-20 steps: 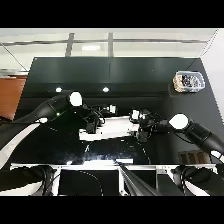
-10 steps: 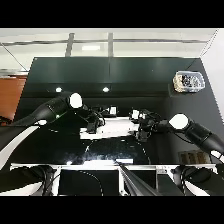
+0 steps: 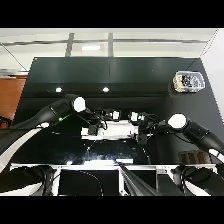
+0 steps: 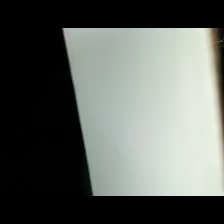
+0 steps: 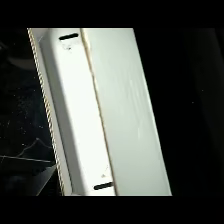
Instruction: Fold the box and place the chain.
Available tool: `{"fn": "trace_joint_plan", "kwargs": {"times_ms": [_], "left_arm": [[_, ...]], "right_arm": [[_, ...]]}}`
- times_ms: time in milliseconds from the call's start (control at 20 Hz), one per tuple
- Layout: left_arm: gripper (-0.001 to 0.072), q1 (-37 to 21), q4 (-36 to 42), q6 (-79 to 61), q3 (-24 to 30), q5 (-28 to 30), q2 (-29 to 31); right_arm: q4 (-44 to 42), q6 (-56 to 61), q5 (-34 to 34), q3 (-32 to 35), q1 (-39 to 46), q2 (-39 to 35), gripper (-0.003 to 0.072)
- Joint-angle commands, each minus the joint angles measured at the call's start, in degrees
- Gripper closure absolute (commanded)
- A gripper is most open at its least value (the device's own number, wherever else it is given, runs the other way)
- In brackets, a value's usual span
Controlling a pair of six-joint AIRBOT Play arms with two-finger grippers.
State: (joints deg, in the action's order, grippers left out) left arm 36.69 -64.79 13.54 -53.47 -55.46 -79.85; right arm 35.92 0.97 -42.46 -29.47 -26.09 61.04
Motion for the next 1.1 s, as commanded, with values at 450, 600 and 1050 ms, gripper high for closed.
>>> {"fn": "trace_joint_plan", "kwargs": {"times_ms": [450, 600, 1050], "left_arm": [[0.0689, 0.09, -0.7, 2.23, 0.0, -0.09, 0.04], [0.0689, 0.09, -0.72, 2.38, 0.0, -0.48, 0.04], [0.0689, 0.07, -0.76, 3.04, 0.0, -0.52, 0.04]], "right_arm": [[-6.25, -13.16, 0.48, 2.1, 0.0, 4.96, 0.0064], [-7.58, -14.19, 0.59, 2.12, 0.0, 5.81, 0.0065], [-5.22, -14.93, 3.28, 2.19, 0.0, 7.61, 0.0064]]}}
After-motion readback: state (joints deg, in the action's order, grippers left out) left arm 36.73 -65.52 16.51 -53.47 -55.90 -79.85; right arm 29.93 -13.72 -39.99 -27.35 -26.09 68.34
